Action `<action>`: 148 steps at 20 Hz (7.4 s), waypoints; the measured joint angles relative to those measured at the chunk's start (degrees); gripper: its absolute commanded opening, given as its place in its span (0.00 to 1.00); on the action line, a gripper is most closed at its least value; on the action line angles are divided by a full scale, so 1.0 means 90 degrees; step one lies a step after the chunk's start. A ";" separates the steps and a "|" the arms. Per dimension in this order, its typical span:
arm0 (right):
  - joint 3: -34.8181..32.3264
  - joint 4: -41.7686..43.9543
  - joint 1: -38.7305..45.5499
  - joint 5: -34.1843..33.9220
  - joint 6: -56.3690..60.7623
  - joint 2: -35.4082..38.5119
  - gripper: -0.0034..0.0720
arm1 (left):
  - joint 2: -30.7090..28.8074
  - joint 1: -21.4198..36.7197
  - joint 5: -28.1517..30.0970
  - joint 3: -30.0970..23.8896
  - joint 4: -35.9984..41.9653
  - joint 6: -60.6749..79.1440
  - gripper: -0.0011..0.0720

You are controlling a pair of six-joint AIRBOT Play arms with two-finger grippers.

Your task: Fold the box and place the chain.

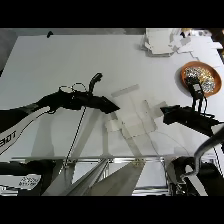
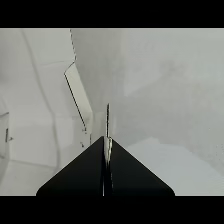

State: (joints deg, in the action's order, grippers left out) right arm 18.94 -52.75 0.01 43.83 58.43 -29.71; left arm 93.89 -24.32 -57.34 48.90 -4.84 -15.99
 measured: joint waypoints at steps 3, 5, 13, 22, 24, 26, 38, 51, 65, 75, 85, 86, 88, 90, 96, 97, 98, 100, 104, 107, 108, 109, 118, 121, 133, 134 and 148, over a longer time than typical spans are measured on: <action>0.0000 0.0000 0.0000 0.0019 0.0000 0.0000 0.07 | 0.0272 -0.0158 -0.0160 0.0158 0.0114 0.0117 0.80; 0.0000 0.0000 0.0000 0.0024 0.0000 0.0000 0.07 | 0.0415 -0.0294 -0.0211 0.0248 0.0148 0.0172 0.76; 0.0000 0.0000 0.0000 0.0039 -0.0007 0.0002 0.07 | 0.0566 -0.0457 -0.0274 0.0376 0.0066 0.0748 0.18; -0.0002 0.0160 0.0000 0.0039 0.0005 0.0005 0.37 | 0.0357 -0.0469 -0.0255 0.0432 -0.0172 0.1882 0.02; 0.0000 0.0304 -0.0002 0.0039 0.0005 0.0017 0.51 | 0.0192 -0.0471 -0.0257 0.0561 -0.0527 0.1977 0.02; 0.0019 0.0408 -0.0002 0.0046 0.0005 0.0068 0.51 | -0.0029 -0.0476 -0.0267 0.0763 -0.0986 0.1996 0.02; 0.0945 -0.0529 0.0000 0.0867 -0.0223 0.0374 0.49 | -0.0627 -0.0508 -0.0374 0.1379 -0.3504 0.1418 0.02; 0.1010 -0.1032 -0.0002 0.1110 -0.0238 0.0379 0.49 | -0.0032 -0.0792 0.0245 0.1396 -0.3633 0.1428 0.02; 0.1010 -0.1477 -0.0002 0.1277 -0.0240 0.0379 0.49 | -0.0007 -0.0799 0.0391 0.1396 -0.3473 0.1469 0.03; 0.1010 -0.1489 0.0000 0.1275 -0.0333 0.0379 0.33 | -0.0007 -0.0801 0.0396 0.1396 -0.3456 0.1462 0.03; 0.1008 -0.0789 -0.0053 0.1222 -0.1341 0.0253 0.07 | -0.0007 -0.0801 0.0393 0.1396 -0.3446 0.1450 0.03; 0.1005 -0.0568 -0.0151 0.1260 -0.1622 0.0160 0.07 | -0.0007 -0.0801 0.0393 0.1396 -0.3446 0.1452 0.03; 0.1005 -0.0299 -0.0505 0.1411 -0.2297 -0.0129 0.07 | -0.0007 -0.0801 0.0393 0.1396 -0.3446 0.1455 0.03; 0.1003 -0.0255 -0.1015 0.1664 -0.3096 -0.0566 0.07 | -0.0005 -0.0801 0.0393 0.1396 -0.3446 0.1460 0.03; 0.1005 -0.0651 -0.2533 0.1647 -0.4461 -0.1766 0.83 | -0.0007 -0.0801 0.0393 0.1396 -0.3446 0.1460 0.03; 0.1005 -0.0675 -0.2669 0.1564 -0.4554 -0.1851 0.84 | -0.0005 -0.0801 0.0393 0.1396 -0.3444 0.1460 0.03; 0.1003 -0.0716 -0.2764 0.1455 -0.4643 -0.1906 0.84 | -0.0005 -0.0801 0.0391 0.1396 -0.3444 0.1460 0.03; 0.0957 -0.0765 -0.2888 0.1277 -0.4911 -0.1982 0.84 | -0.0005 -0.0801 0.0393 0.1396 -0.3446 0.1460 0.03; 0.0624 -0.0821 -0.2985 0.0831 -0.5702 -0.2042 0.84 | -0.0005 -0.0801 0.0393 0.1396 -0.3444 0.1460 0.03; 0.0255 -0.0835 -0.3009 0.0187 -0.5999 -0.2057 0.84 | -0.0005 -0.0801 0.0393 0.1396 -0.3444 0.1460 0.03; 0.0165 -0.0840 -0.3011 -0.0032 -0.6050 -0.2067 0.84 | -0.0005 -0.0801 0.0393 0.1396 -0.3444 0.1457 0.03; 0.0092 -0.0860 -0.3014 -0.0245 -0.6108 -0.2081 0.84 | -0.0005 -0.0801 0.0391 0.1396 -0.3444 0.1460 0.03; 0.0053 -0.1166 -0.2992 -0.1372 -0.6220 -0.2144 0.84 | -0.0005 -0.0799 0.0413 0.1396 -0.3436 0.1457 0.03; 0.0223 -0.1188 -0.2990 -0.1406 -0.6239 -0.2147 0.84 | -0.0005 -0.0799 0.0406 0.1396 -0.3439 0.1457 0.03; 0.0495 0.0182 -0.1996 -0.0775 -0.7040 -0.2293 0.84 | -0.0005 -0.0799 0.0389 0.1396 -0.3444 0.1457 0.03; 0.0525 0.0304 -0.1897 -0.0719 -0.7094 -0.2363 0.84 | -0.0005 -0.0799 0.0389 0.1396 -0.3444 0.1457 0.03; 0.1192 0.1537 -0.0848 0.0131 -0.8182 -0.3534 0.97 | -0.0005 -0.0799 0.0393 0.1396 -0.3444 0.1457 0.03</action>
State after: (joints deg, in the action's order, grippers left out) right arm 29.67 -38.92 -7.62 45.01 -15.20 -61.52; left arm 93.84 -31.51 -53.80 61.47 -35.83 -2.87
